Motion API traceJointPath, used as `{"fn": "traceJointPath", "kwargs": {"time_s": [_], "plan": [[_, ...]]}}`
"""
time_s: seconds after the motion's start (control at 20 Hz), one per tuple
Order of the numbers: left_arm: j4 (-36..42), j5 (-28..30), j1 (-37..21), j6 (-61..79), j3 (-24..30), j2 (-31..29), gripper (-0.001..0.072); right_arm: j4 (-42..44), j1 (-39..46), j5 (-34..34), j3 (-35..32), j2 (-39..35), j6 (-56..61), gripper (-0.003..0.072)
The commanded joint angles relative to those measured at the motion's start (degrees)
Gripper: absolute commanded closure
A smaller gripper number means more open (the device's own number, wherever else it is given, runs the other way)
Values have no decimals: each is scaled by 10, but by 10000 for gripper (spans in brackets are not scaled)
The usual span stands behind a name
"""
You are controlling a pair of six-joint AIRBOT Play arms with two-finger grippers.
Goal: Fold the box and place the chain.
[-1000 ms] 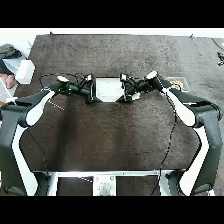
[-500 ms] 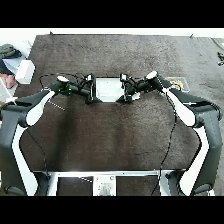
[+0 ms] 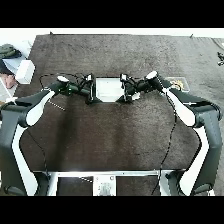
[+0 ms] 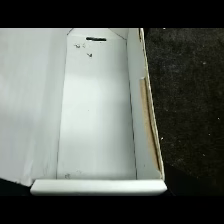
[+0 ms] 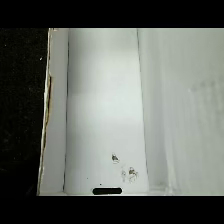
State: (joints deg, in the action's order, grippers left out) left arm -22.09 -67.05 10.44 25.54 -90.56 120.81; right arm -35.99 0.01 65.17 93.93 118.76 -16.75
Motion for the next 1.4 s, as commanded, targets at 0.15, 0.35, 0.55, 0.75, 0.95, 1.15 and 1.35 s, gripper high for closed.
{"fn": "traceJointPath", "kwargs": {"time_s": [0.15, 0.35, 0.55, 0.75, 0.95, 1.15, 1.35], "plan": [[0, 0, 0, 0, 0, 0, 303, 4, 0, 0, 0, 0, 0, 520], [0, 1, 0, 0, 0, 0, 303, 5, -1, 0, 0, 0, 0, 521], [0, 2, 0, 0, 0, 0, 303, 4, -1, 2, 0, 0, 0, 520], [0, 2, 0, 0, 0, 0, 303, 6, 0, 13, 0, -2, 0, 94], [0, 2, 0, 0, 0, 0, 303, -6, 5, 22, 0, -15, 0, 92], [0, 3, 0, 0, 0, 0, 303, -36, 19, 28, 0, -38, 6, 92], [0, 4, 0, 0, 0, 0, 303, -68, 49, 33, 0, -76, 38, 93]]}}
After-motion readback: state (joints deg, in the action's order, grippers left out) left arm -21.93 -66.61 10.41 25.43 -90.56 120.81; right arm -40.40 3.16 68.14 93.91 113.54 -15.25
